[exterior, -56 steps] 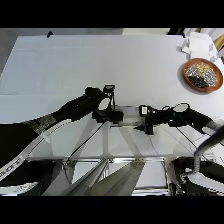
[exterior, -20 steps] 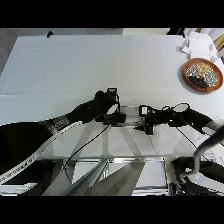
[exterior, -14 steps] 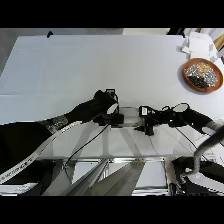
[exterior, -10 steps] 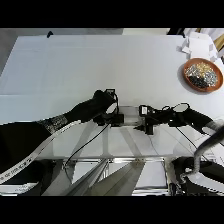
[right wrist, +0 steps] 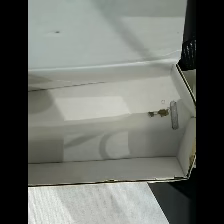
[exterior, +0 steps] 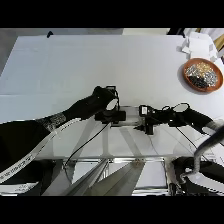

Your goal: Fold the box and place the chain.

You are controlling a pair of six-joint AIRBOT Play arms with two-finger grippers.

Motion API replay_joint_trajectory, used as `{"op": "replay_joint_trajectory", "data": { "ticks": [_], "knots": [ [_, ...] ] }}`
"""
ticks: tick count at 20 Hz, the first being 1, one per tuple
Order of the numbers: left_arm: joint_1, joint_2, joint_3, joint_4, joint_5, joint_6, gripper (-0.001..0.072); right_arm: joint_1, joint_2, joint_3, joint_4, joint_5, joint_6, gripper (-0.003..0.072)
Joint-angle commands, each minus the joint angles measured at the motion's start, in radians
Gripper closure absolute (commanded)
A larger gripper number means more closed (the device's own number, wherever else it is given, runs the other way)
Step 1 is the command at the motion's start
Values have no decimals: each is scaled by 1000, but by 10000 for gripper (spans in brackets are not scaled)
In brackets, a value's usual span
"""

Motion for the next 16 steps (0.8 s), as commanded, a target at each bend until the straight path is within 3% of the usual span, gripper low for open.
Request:
{"op": "replay_joint_trajectory", "data": {
  "ticks": [1,6,7,9,12,16],
  "knots": [
    [-1,-6,11,5,-13,-5,511,0,1,0,0,1,0,306],
    [-21,-40,11,9,-51,-53,520,0,1,0,0,1,-1,306],
    [-23,-41,11,12,-50,-53,586,0,1,0,0,1,-1,306],
    [-22,-40,11,13,-51,-53,612,0,1,0,0,1,0,306],
    [-19,-39,12,12,-51,-49,707,0,1,0,0,1,0,306],
    [-19,-39,12,12,-51,-49,707,0,1,0,0,1,0,306]
  ]
}}
